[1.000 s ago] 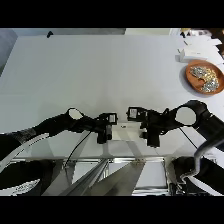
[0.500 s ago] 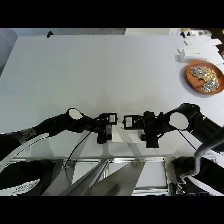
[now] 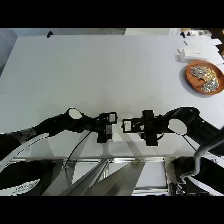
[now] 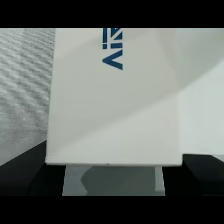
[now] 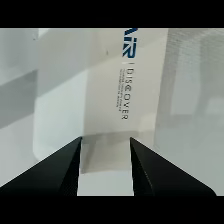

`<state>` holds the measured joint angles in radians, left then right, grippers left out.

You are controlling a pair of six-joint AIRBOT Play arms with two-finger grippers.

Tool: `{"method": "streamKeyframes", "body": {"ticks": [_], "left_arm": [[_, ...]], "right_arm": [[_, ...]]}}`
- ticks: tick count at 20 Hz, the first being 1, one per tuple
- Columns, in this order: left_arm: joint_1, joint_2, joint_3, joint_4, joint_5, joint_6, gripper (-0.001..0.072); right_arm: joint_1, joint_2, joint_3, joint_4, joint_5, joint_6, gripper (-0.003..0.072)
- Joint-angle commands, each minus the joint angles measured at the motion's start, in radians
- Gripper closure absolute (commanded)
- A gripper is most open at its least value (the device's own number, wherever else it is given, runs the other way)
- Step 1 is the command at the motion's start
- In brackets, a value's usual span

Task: Fold the box and place the chain.

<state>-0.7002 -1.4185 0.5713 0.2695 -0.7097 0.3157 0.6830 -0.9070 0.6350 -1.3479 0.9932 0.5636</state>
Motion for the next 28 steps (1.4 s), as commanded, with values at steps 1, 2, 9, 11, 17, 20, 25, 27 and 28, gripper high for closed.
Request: {"method": "streamKeyframes", "body": {"ticks": [1, 2, 9, 11, 17, 20, 25, 27, 28], "left_arm": [[0.000, 0.000, 0.000, 0.000, -0.002, -0.002, 0.0598], [0.000, 0.001, 0.000, 0.000, -0.001, -0.002, 0.0598], [0.000, 0.000, 0.000, 0.000, -0.001, -0.002, 0.0598], [0.000, 0.000, 0.000, 0.000, -0.002, -0.002, 0.0598], [0.000, 0.000, 0.000, 0.000, -0.001, -0.002, 0.0598], [0.000, 0.000, 0.000, 0.000, -0.001, -0.002, 0.0598], [0.000, 0.000, 0.001, 0.000, -0.001, -0.002, 0.0598], [0.000, 0.001, 0.000, 0.000, -0.001, -0.002, 0.0598], [0.000, 0.001, 0.000, 0.000, -0.001, -0.002, 0.0598]], "right_arm": [[0.002, 0.019, 0.000, -0.023, -0.030, 0.015, 0.0391], [0.002, 0.019, 0.000, 0.003, -0.023, 0.014, 0.0391], [0.098, -0.039, -0.001, 0.188, -0.079, -0.090, 0.0385], [0.098, -0.069, 0.000, 0.130, -0.109, -0.088, 0.0352], [0.098, -0.084, 0.000, 0.084, -0.124, -0.037, 0.0394], [0.100, -0.084, 0.001, 0.037, -0.123, 0.014, 0.0436], [0.100, -0.082, 0.004, 0.016, -0.124, 0.035, 0.0505], [0.100, -0.082, 0.005, 0.016, -0.127, 0.034, 0.0509], [0.100, -0.082, 0.006, 0.015, -0.130, 0.035, 0.0511]]}}
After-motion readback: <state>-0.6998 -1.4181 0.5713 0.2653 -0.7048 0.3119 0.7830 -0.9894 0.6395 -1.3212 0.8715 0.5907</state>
